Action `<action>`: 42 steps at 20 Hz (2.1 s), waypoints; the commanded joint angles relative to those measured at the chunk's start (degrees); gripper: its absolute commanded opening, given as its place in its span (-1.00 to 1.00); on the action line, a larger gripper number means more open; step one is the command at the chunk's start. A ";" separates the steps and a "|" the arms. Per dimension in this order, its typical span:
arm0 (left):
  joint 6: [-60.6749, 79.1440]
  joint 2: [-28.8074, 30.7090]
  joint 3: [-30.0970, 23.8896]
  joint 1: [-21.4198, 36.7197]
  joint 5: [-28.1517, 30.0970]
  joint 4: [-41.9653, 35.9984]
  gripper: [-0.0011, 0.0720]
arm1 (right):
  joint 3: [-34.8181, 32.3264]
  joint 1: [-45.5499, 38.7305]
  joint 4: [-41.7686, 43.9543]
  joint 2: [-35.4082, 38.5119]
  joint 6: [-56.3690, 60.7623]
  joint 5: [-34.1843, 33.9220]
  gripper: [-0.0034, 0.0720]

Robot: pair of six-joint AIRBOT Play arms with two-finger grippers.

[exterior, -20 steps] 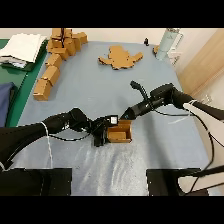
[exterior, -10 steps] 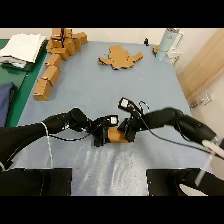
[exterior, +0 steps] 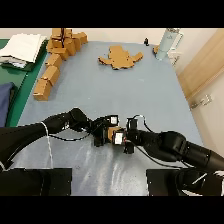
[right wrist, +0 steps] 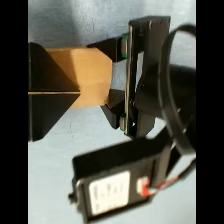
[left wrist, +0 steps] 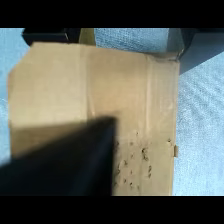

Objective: Fold the box.

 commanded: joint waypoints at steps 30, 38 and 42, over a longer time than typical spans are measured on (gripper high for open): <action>0.00 -0.04 -0.02 0.02 0.00 0.02 0.13 | -0.55 5.46 -18.51 -2.56 9.44 -5.49 0.16; 0.00 -0.02 -0.02 0.02 0.00 0.02 0.13 | -0.55 5.53 -16.76 -2.54 9.42 -5.42 -0.33; 0.00 -0.04 -0.02 0.02 0.00 0.02 0.13 | -0.52 5.53 -16.52 -2.05 9.42 -5.40 -0.33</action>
